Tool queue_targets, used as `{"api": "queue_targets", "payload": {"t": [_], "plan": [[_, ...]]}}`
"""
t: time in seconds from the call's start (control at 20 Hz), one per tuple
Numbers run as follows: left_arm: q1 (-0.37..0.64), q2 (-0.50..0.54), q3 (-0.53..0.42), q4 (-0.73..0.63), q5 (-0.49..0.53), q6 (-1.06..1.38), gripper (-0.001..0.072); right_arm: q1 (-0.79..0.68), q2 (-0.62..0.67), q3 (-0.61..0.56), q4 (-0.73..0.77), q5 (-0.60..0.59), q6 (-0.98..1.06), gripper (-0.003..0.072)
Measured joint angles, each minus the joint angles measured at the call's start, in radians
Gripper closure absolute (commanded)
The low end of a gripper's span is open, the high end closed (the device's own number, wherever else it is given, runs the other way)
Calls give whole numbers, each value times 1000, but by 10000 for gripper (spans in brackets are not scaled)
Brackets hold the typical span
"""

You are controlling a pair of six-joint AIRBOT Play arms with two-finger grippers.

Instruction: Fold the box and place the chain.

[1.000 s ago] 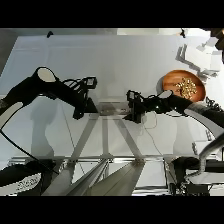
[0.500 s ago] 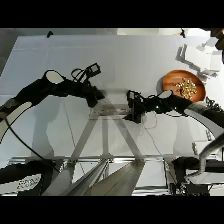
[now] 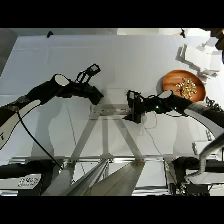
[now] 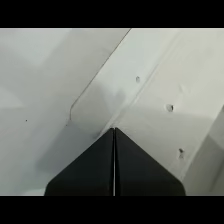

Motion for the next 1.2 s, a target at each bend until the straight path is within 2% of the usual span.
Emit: {"api": "queue_targets", "payload": {"t": [0.25, 0.55, 0.8, 1.0, 1.2], "plan": [[13, 78, 0, 8, -99, -3, 701, 0, 0, 0, 0, 0, -1, 162], [39, 208, 0, 69, -326, 8, 701, 0, 0, 0, 0, 0, 0, 162], [42, 271, 0, 154, -478, 24, 705, 0, 0, 0, 0, 0, 0, 162], [39, 286, 0, 195, -501, 28, 702, 0, 0, 0, 0, 0, 0, 162], [11, 275, 0, 233, -432, 29, 702, 0, 0, 0, 0, 0, 0, 162]]}}
